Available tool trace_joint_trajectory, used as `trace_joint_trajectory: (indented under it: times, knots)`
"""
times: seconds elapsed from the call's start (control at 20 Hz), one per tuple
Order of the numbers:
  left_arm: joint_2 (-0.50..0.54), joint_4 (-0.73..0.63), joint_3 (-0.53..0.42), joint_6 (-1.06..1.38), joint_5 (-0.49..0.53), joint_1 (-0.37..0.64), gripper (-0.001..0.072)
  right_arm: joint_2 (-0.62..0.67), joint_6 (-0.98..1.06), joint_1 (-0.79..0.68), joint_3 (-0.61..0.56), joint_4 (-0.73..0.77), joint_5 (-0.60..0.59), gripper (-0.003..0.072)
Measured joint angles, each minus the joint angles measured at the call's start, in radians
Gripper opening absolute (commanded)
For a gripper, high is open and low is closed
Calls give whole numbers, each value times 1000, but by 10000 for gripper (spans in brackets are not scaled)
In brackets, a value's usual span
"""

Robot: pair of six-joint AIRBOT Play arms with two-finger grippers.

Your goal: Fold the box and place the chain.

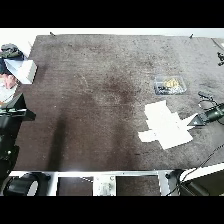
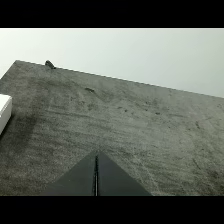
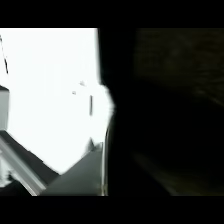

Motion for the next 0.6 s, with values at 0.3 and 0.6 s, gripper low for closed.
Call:
trace_joint_trajectory:
  times: [0.3, 0.6]
  knots:
    - [0, 0, 0, 0, 0, 0, 11, 53, 8, 11, -69, 125, 55, -16]
    - [0, 0, 0, 0, 0, 0, 10, 217, 0, 126, -361, 389, -54, -16]
